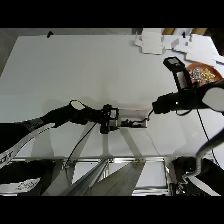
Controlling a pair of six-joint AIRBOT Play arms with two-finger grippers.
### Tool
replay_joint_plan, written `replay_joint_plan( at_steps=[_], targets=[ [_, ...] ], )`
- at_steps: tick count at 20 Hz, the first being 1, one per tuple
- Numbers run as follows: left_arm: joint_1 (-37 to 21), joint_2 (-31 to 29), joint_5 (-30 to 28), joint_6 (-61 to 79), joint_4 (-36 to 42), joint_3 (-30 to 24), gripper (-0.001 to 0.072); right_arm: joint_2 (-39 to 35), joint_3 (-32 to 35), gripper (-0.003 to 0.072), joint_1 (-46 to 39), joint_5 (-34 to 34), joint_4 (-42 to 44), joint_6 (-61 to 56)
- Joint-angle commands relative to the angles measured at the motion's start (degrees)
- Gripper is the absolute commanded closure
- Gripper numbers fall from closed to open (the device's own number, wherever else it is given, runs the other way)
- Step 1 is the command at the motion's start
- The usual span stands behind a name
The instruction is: Fold the box and place the chain.
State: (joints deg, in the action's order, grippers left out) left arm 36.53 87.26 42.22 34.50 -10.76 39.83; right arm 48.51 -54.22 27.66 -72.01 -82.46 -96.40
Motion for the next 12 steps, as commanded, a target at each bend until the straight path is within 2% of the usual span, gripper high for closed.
replay_joint_plan(
  at_steps=[1,6,12],
  targets=[
    [0.0,0.0,0.0,0.0,0.0,0.0,0.0438,-3.7,0.0,0.0675,9.1,0.2,1.9,-5.1],
    [0.0,0.0,0.0,0.0,0.0,0.0,0.0438,-3.7,0.0,0.0675,18.7,6.2,1.7,-10.4],
    [0.0,0.0,0.0,0.0,0.0,0.0,0.0438,-1.7,0.0,0.0674,20.8,8.9,-0.3,-11.8]
  ],
)
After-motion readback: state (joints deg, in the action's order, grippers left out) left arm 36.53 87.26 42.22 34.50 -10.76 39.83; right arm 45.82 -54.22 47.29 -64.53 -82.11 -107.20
